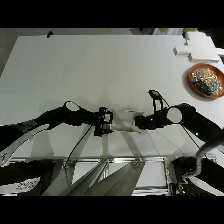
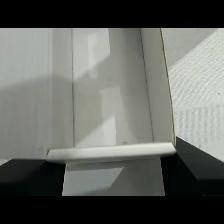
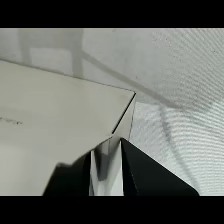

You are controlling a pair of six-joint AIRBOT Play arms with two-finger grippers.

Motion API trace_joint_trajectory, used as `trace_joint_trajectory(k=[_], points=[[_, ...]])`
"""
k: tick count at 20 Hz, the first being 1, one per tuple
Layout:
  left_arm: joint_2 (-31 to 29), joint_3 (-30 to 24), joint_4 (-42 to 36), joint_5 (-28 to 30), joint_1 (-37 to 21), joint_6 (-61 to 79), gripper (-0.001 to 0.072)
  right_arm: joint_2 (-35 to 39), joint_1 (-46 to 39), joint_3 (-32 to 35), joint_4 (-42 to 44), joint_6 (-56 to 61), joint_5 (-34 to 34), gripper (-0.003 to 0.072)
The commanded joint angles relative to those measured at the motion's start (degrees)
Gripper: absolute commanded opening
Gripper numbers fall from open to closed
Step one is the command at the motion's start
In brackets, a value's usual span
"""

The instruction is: Fold the box and place the chain.

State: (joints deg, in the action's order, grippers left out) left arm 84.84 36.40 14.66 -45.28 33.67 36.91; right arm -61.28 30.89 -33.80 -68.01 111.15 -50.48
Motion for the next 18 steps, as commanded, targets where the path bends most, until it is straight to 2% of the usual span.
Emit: trace_joint_trajectory(k=[1, 8, 14, 16, 18], points=[[-0.02, 0.0, -0.07, 0.04, 0.0, 0.04, 0.0134, -3.37, 3.72, -2.4, -5.99, 10.86, -0.02, 0.0202], [-0.02, 0.0, -0.07, 0.04, 0.0, 0.04, 0.0134, -10.05, 8.44, -8.44, -13.18, 20.11, -4.11, 0.0203], [-0.02, 0.0, -0.07, 0.04, -0.02, 0.04, 0.0134, -11.8, 10.84, -9.05, -15.96, 24.3, -4.33, 0.0187], [-0.02, 0.0, -0.07, 0.04, -0.02, 0.04, 0.0134, -12.17, 10.82, -9.05, -16.09, 25.09, -4.85, 0.0164], [-0.02, 0.0, -0.07, 0.04, 0.0, 0.04, 0.0134, -12.2, 10.82, -9.05, -16.28, 25.07, -4.85, 0.0015]])
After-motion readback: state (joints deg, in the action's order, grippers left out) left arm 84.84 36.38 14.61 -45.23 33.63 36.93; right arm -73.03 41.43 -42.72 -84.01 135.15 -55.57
